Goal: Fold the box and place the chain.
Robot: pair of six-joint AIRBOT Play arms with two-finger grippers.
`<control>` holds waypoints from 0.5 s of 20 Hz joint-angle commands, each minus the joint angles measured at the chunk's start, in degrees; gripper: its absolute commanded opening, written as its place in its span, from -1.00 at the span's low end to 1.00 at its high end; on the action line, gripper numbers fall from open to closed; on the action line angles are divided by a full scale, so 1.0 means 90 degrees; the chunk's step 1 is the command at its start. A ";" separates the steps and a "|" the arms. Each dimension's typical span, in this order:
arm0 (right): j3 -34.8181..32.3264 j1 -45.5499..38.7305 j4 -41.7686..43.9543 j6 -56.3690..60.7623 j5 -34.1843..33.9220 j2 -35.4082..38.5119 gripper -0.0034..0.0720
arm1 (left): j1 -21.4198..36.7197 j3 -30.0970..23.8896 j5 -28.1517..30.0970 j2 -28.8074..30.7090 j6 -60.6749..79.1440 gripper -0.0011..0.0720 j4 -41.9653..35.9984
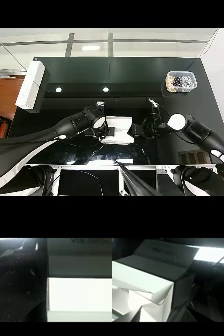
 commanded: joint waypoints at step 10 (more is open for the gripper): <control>0.1056 0.1090 -0.2205 0.2244 0.0296 -0.0505 0.70 | 0.0002 0.0002 0.0100 0.0000 0.0000 -0.89 0.0058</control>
